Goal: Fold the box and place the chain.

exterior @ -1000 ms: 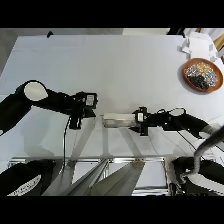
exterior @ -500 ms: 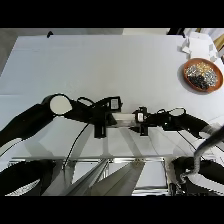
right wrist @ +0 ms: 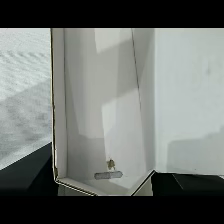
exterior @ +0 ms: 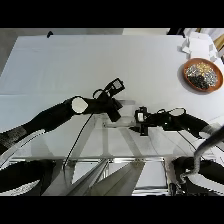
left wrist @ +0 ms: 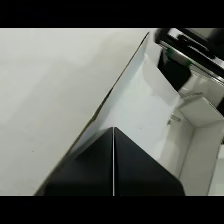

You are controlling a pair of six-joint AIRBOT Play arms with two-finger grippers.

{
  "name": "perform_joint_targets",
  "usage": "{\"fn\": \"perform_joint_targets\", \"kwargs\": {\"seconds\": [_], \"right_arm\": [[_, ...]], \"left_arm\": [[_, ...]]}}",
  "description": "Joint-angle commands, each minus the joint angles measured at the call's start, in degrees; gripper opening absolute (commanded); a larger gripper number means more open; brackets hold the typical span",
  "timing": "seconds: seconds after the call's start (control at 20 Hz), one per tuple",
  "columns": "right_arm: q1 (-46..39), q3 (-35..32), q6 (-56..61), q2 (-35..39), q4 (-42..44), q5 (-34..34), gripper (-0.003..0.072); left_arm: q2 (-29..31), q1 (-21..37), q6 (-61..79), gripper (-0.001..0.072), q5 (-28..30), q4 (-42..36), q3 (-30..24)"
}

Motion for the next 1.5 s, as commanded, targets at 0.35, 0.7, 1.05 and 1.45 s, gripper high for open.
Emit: {"fn": "perform_joint_targets", "kwargs": {"seconds": [0.35,0.7,1.05,1.45], "right_arm": [[-0.02,0.02,0.00,0.04,0.02,0.00,0.0337],[-0.02,0.02,0.00,0.04,0.00,0.02,0.0337],[-0.02,0.02,0.00,0.04,0.00,0.02,0.0337],[-0.02,0.02,0.02,0.04,0.00,0.00,0.0337]], "left_arm": [[-2.14,-0.04,-1.70,0.0005,-2.29,1.27,0.02],[11.69,-0.04,-6.01,0.0005,-12.35,27.78,0.02],[12.39,0.09,-5.46,0.0005,-27.61,35.10,-1.16],[8.24,9.16,9.46,0.0006,-26.49,25.16,-8.57]]}}
